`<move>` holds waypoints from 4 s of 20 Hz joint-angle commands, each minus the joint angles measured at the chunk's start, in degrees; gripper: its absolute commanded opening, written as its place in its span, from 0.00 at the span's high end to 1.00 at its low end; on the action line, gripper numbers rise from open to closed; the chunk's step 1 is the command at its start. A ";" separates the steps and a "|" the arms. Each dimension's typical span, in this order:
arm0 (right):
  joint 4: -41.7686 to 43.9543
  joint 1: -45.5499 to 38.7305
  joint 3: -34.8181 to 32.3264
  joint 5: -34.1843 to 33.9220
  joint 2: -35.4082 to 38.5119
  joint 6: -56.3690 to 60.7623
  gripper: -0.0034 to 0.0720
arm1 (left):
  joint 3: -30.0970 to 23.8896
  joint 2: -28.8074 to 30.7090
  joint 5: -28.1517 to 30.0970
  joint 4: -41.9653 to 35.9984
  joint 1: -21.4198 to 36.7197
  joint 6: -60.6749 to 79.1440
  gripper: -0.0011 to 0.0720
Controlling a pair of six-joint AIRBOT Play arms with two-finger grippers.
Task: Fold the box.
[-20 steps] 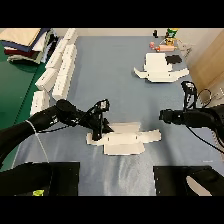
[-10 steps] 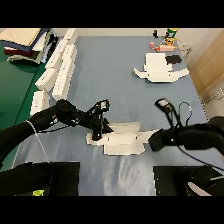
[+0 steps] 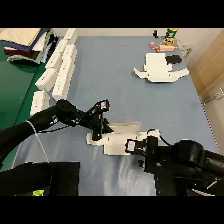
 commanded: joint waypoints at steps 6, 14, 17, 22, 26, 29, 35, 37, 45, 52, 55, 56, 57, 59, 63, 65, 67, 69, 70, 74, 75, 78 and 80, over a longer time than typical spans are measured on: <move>-11.02 1.92 1.55 18.29 -10.82 4.17 0.19 | 0.00 -0.02 -0.07 0.02 0.00 0.02 0.97; -20.74 1.92 5.86 9.73 -10.84 26.16 0.19 | 0.00 -0.02 0.00 0.02 0.00 0.02 0.97; -20.31 1.95 7.26 6.75 -10.84 26.53 0.18 | 0.00 -0.02 -0.02 0.02 0.00 0.02 0.97; -19.28 1.97 10.10 -1.29 -10.08 30.82 0.07 | 0.00 -0.02 -0.02 0.02 0.00 0.02 0.97; -18.84 1.90 10.19 -4.79 -7.45 30.75 0.00 | 0.00 -0.02 -0.02 0.02 0.00 0.02 0.97; -18.86 1.86 9.86 -5.77 -6.67 29.57 0.00 | 0.00 -0.02 -0.02 0.02 0.00 0.02 0.97; -15.61 -1.20 6.29 1.09 -5.20 20.28 0.00 | 0.00 -0.02 -0.04 0.02 0.00 0.02 0.97; -7.13 -6.95 5.40 2.91 -3.39 8.87 0.00 | 0.00 -0.02 0.00 0.02 0.00 0.02 0.97; 31.28 -34.10 5.33 2.10 -7.63 -47.06 0.00 | 0.00 -0.02 -0.02 0.02 0.00 0.02 0.97; 35.80 -37.44 6.03 1.25 -14.91 -56.63 0.00 | 0.00 -0.02 -0.02 0.02 -0.02 0.02 0.97; 34.58 -37.44 6.27 1.05 -13.44 -56.63 0.00 | 0.00 -0.02 -0.02 0.02 0.00 0.02 0.97; 34.53 -37.44 6.27 0.96 -12.72 -56.63 0.01 | 0.00 -0.02 -0.02 0.02 0.00 0.02 0.97; 34.53 -37.44 6.25 0.59 -12.33 -56.65 0.01 | 0.00 -0.02 -0.02 0.02 0.00 0.02 0.97; 34.69 -37.44 6.25 1.36 -12.90 -59.54 0.01 | 0.00 -0.02 -0.02 0.02 0.00 0.02 0.97; 36.15 -37.44 6.27 1.22 -17.00 -65.16 0.01 | 0.00 -0.02 -0.02 0.02 0.00 0.02 0.97; 36.24 -37.44 6.27 0.39 -17.97 -65.09 0.01 | 0.00 -0.02 -0.02 0.02 0.00 0.02 0.97; 35.87 -37.44 6.25 -0.24 -18.05 -65.11 0.01 | 0.00 -0.02 -0.02 0.02 0.00 0.02 0.97; 35.58 -37.44 6.25 0.02 -18.16 -65.13 0.01 | 0.00 -0.02 -0.02 0.02 0.00 0.02 0.97; 35.56 -37.44 6.25 0.02 -18.27 -65.13 0.01 | 0.00 -0.02 0.00 0.02 0.00 0.02 0.97; 35.71 -37.42 6.27 1.97 -20.63 -65.13 0.01 | 0.00 -0.02 -0.04 0.02 0.00 0.02 0.97; 35.85 -37.42 6.27 2.43 -21.24 -65.13 0.01 | 0.00 -0.02 -0.02 0.02 0.00 0.02 0.97; 35.85 -37.42 6.25 2.84 -21.62 -65.13 0.03 | 0.00 -0.02 -0.04 0.02 0.00 0.02 0.97; 35.82 -37.42 6.25 2.80 -21.70 -65.13 0.14 | 0.00 -0.02 -0.02 0.02 0.00 0.02 0.97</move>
